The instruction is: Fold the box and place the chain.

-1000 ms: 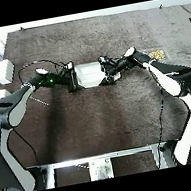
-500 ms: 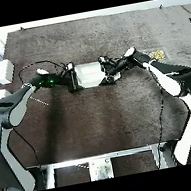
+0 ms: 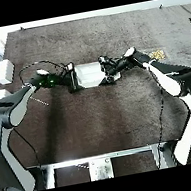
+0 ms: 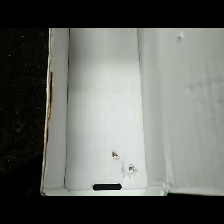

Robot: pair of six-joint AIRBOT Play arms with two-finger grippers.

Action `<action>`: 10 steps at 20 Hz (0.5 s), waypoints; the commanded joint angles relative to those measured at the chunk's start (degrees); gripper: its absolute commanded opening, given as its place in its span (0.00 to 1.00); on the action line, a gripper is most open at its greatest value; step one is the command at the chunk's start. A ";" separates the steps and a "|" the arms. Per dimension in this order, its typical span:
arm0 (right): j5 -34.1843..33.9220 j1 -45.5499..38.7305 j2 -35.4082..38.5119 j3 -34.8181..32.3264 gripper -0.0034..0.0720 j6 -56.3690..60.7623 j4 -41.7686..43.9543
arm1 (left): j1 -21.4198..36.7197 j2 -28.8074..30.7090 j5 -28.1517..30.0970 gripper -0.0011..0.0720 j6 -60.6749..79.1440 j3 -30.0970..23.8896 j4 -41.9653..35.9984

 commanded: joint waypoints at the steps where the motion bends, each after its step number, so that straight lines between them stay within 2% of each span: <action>1: 0.00 0.02 0.00 0.02 0.75 0.02 0.00 | 0.00 -0.07 -0.26 0.91 0.11 0.00 0.83; 10: 0.00 0.02 0.00 0.02 0.75 0.02 0.00 | 0.00 -0.59 -0.79 0.91 0.68 0.02 -0.66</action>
